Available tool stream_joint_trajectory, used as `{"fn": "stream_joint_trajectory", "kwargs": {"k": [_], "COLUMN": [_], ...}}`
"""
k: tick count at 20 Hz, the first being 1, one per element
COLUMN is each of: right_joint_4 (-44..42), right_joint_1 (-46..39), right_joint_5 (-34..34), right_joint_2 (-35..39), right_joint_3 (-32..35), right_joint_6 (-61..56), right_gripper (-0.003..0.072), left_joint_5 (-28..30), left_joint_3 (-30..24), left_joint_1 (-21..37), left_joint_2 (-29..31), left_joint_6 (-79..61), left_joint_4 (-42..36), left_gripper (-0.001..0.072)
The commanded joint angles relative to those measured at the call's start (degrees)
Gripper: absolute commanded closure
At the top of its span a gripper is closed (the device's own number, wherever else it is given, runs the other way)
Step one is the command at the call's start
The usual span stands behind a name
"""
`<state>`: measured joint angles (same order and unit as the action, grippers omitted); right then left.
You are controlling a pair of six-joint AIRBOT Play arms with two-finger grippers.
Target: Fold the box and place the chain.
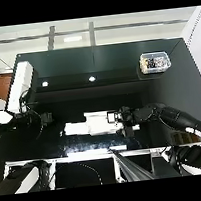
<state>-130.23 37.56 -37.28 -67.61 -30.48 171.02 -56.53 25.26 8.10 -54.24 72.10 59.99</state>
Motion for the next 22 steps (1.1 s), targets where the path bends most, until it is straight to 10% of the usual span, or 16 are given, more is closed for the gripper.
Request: {"fn": "stream_joint_trajectory", "kwargs": {"k": [1, 8, 17, 21, 22], "right_joint_4": [-0.02, -0.02, 0.0, -0.02, -0.02], "right_joint_1": [0.07, 0.07, 0.07, 0.07, 0.07], "right_joint_5": [-0.02, 0.0, 0.0, -0.02, -0.02], "right_joint_2": [-0.04, -0.04, -0.04, -0.04, -0.04], "right_joint_3": [0.02, 0.0, 0.02, 0.0, 0.0], "right_joint_6": [0.0, 0.0, 0.0, 0.0, -0.02], "right_gripper": [0.0138, 0.0138, 0.0138, 0.0138, 0.0138], "left_joint_5": [-4.44, -9.22, -6.38, -7.8, -8.81], "left_joint_3": [-1.38, -1.38, -1.81, -0.68, -0.13], "left_joint_1": [1.9, 1.29, -8.7, -9.14, -9.14], "left_joint_2": [-4.98, -16.94, -17.53, -16.33, -15.82], "left_joint_6": [0.15, -13.6, -18.03, -17.84, -17.14], "left_joint_4": [-6.71, -18.86, -21.73, -21.55, -21.55], "left_gripper": [0.0678, 0.0679, 0.0673, -0.0004, -0.0001]}}
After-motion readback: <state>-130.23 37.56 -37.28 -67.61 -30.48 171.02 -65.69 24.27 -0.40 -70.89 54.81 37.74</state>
